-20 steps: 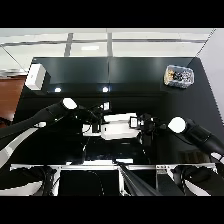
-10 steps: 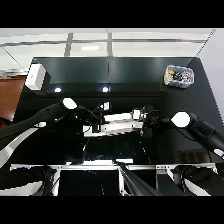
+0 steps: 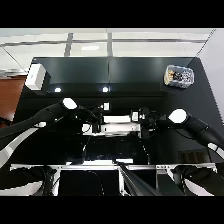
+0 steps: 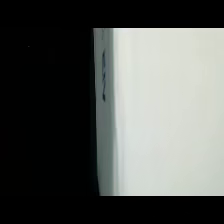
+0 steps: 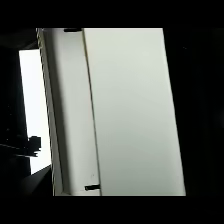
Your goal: Fold the box and place the chain.
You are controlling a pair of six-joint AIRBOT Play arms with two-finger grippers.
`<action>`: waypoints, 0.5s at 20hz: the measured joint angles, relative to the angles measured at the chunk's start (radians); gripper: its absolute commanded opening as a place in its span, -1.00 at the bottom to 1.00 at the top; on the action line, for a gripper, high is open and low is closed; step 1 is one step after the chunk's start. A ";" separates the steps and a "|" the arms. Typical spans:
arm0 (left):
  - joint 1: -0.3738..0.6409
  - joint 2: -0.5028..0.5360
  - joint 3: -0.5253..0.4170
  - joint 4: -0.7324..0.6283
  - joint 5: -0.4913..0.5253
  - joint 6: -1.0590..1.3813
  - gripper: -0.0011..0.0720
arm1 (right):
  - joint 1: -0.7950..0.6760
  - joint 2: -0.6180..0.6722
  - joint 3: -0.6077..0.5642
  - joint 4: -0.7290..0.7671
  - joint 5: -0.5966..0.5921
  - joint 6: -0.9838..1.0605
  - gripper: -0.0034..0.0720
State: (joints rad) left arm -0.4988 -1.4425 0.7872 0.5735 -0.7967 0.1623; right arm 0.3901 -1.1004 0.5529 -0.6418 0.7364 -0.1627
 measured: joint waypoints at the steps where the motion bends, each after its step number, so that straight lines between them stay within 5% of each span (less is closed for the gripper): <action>1: 0.000 0.000 0.000 0.000 0.000 0.000 -0.90 | 0.000 -0.009 0.000 0.007 0.007 -0.014 0.96; 10: 0.000 0.000 0.000 -0.003 0.000 -0.001 -0.90 | -0.035 -0.064 0.000 0.022 0.030 -0.077 0.89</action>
State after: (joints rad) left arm -0.4988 -1.4425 0.7872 0.5705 -0.7967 0.1616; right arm 0.3553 -1.1648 0.5529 -0.6201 0.7666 -0.2398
